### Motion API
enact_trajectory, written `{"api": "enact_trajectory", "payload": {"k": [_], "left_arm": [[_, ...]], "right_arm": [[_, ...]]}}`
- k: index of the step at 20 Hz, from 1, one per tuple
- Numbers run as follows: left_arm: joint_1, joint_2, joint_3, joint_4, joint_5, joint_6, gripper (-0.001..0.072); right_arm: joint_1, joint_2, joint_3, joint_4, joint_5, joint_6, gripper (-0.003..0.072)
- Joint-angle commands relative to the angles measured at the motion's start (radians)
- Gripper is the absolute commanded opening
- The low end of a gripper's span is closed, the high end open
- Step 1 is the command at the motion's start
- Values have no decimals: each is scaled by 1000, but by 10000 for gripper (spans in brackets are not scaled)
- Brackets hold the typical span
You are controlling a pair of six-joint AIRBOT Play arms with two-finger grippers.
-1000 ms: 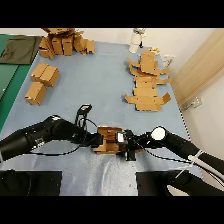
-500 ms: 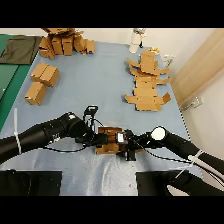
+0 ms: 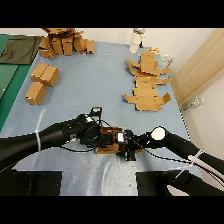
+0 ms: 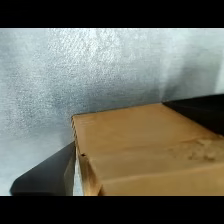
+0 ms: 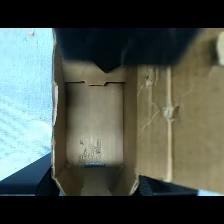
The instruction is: Fold the box.
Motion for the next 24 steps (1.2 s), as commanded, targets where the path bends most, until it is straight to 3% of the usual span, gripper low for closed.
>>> {"api": "enact_trajectory", "payload": {"k": [1,10,11,12,13,21,22,23,24], "left_arm": [[-35,-59,78,98,-124,-70,372],[-49,-97,85,102,-154,-104,366],[-49,-97,85,102,-153,-104,292],[-49,-97,85,102,-148,-103,106],[-50,-97,85,102,-133,-101,11],[-53,-96,85,93,-98,-101,11],[-53,-95,85,93,-91,-100,36],[-53,-95,85,88,-81,-100,374],[-53,-95,85,81,-76,-101,590]], "right_arm": [[0,0,0,0,0,-1,451],[0,0,0,0,0,-1,450],[0,0,0,0,0,-1,450],[0,0,0,0,0,-1,450],[0,0,0,0,0,-1,450],[0,0,0,0,0,-1,450],[0,0,0,0,0,-1,451],[0,0,0,0,0,-1,450],[0,0,0,0,0,-1,450]]}}
